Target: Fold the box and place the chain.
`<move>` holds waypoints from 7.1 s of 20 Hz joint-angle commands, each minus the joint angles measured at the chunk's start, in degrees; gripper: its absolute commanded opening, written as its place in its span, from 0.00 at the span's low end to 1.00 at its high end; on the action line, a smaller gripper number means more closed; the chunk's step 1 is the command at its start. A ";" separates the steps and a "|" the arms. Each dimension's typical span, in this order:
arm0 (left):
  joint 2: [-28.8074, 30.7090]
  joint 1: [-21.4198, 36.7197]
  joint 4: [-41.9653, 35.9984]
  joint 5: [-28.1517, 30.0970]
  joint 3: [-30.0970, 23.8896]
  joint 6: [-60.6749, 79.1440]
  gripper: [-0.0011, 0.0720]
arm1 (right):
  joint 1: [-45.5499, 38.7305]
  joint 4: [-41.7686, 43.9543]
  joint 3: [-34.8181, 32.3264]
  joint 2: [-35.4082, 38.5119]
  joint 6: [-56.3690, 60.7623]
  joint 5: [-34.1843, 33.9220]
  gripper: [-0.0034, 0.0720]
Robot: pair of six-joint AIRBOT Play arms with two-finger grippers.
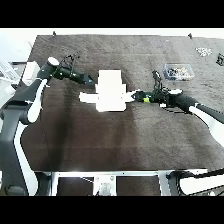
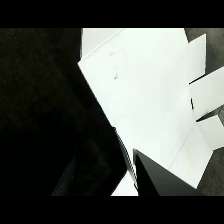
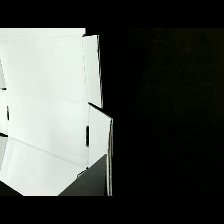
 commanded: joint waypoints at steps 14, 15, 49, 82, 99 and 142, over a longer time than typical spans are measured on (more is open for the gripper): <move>-2.32 -3.43 -3.61 2.19 0.07 3.80 0.61 | 0.00 0.00 0.07 0.00 -0.48 0.02 0.06; -2.91 -3.43 -3.76 2.10 0.07 3.74 0.61 | 0.00 0.00 0.07 0.00 -0.48 0.00 0.06; -4.68 -3.50 -7.78 1.03 0.00 5.22 0.61 | 0.00 0.02 0.07 0.00 -1.53 0.02 0.06; -6.58 -3.50 -15.39 -3.13 0.02 10.75 0.08 | 0.02 0.00 0.07 0.00 -1.55 0.15 0.06; -6.40 -3.48 -18.49 -10.21 -1.68 43.93 0.04 | -13.99 0.04 0.07 0.07 -2.16 1.14 0.41; -0.50 -3.50 -20.81 -1.49 -17.90 71.63 0.04 | -12.50 0.00 0.04 0.02 -4.94 1.01 0.41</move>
